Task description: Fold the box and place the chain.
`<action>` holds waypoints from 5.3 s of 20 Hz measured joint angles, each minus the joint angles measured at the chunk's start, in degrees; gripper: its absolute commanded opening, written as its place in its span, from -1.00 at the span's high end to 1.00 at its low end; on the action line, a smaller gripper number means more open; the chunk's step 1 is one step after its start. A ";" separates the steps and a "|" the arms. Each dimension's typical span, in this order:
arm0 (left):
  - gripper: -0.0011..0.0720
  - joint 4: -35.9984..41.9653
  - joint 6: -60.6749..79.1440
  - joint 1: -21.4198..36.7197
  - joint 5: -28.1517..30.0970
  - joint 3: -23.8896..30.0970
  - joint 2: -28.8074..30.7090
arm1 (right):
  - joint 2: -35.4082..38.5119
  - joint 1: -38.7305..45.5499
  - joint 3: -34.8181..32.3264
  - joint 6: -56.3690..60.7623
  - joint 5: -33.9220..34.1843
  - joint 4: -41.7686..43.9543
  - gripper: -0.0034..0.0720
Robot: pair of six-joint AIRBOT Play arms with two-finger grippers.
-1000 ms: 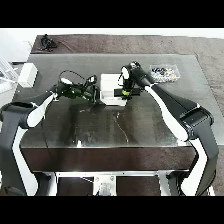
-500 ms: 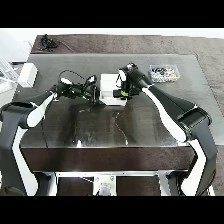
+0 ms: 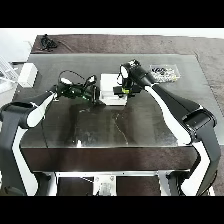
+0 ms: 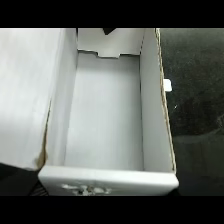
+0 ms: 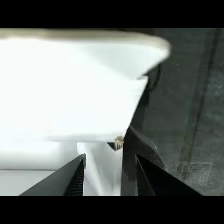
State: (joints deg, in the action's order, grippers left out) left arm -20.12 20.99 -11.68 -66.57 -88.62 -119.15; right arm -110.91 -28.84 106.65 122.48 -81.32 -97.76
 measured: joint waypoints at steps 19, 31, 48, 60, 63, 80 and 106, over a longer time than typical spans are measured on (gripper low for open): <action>-0.34 0.00 0.00 0.02 0.02 0.00 -0.02 | 9.57 20.59 0.13 -15.26 14.71 -6.60 -0.13; -0.34 0.00 0.00 0.02 0.02 0.00 0.00 | -1.46 35.15 1.57 -32.94 27.93 19.98 -0.11; -0.34 0.00 0.00 0.00 0.04 0.00 -0.02 | -7.34 35.34 3.91 -37.68 24.83 28.17 0.90; -0.34 0.00 0.00 0.00 0.02 0.00 0.00 | 9.94 31.08 8.70 -34.73 16.76 18.08 0.91; -0.34 0.00 0.00 0.00 0.02 0.00 0.00 | 17.55 28.15 8.76 -34.58 15.98 14.78 0.91; -0.34 0.00 0.02 0.00 0.02 0.00 0.00 | 36.46 6.01 8.15 -34.58 21.33 12.04 0.90; -0.34 0.00 0.02 0.00 0.02 0.00 0.00 | 28.79 1.73 -35.19 -34.73 36.72 22.43 -0.28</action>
State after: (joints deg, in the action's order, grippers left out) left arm -20.12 21.02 -11.68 -66.54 -88.62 -119.15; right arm -82.13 -27.11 71.46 87.74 -44.60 -75.33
